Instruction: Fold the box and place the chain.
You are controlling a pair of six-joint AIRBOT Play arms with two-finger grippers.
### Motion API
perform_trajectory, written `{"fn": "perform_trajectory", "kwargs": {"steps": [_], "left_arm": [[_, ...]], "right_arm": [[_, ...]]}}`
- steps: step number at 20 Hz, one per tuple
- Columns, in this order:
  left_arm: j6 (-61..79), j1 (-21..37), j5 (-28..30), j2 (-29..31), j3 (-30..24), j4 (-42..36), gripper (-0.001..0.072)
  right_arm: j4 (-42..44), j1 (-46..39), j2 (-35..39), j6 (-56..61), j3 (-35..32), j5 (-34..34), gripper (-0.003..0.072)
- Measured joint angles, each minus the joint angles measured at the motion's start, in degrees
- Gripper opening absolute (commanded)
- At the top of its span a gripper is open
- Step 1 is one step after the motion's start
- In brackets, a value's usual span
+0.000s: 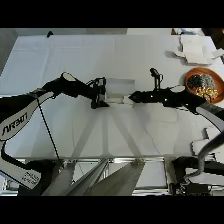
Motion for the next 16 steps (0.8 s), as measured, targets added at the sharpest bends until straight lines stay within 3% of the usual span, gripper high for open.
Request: {"fn": "perform_trajectory", "kwargs": {"steps": [8,16], "left_arm": [[0.0,0.0,-0.02,0.02,0.0,0.04,0.0228],[-0.2,0.0,0.02,0.02,0.0,0.02,0.0228]], "right_arm": [[-11.04,3.15,2.12,7.87,2.49,-0.83,0.0355],[-41.0,8.7,2.27,36.22,9.29,0.37,0.0355]]}}
